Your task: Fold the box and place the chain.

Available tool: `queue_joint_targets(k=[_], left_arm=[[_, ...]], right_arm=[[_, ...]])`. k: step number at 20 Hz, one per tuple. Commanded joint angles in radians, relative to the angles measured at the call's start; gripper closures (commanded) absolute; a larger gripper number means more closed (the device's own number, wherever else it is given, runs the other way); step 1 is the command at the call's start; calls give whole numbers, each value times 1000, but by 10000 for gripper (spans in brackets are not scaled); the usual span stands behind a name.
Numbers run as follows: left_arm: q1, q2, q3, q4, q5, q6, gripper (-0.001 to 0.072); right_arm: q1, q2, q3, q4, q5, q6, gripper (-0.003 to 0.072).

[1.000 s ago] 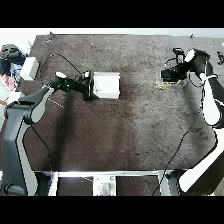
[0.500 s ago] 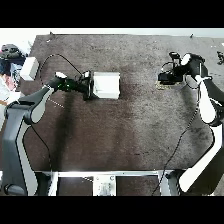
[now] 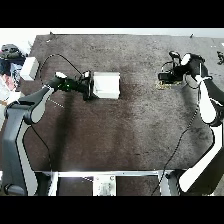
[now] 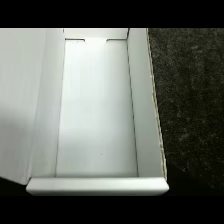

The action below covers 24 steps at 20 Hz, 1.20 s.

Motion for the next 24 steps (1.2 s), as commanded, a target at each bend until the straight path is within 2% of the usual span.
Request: queue_joint_targets(k=[1, 4, 6, 12, 13, 21, 22, 23, 24], left_arm=[[-1, 0, 0, 0, 0, 0, 477], [-1, 0, 0, 0, 0, 0, 477], [-1, 0, 0, 0, 0, 0, 477], [-1, 0, 0, 0, 0, 0, 477], [-1, 0, 0, 0, 0, 0, 476], [-1, 0, 0, 0, 0, 0, 477], [-1, 0, 0, 0, 0, 0, 477], [-1, 0, 0, 0, 0, 0, 477], [-1, 0, 0, 0, 0, 0, 477]], right_arm=[[1, 59, 1, 0, -11, -1, 673], [1, 122, 1, 0, -15, 0, 671], [1, 123, 0, -1, -13, 11, 433], [1, 14, 0, 27, -14, 11, 436], [1, 2, 0, 42, -19, 10, 468], [1, -45, 0, 78, -27, 7, 465], [1, -45, 0, 78, -29, 7, 478], [1, -45, 0, 77, -34, 7, 600], [1, -45, 0, 77, -37, 7, 645]])
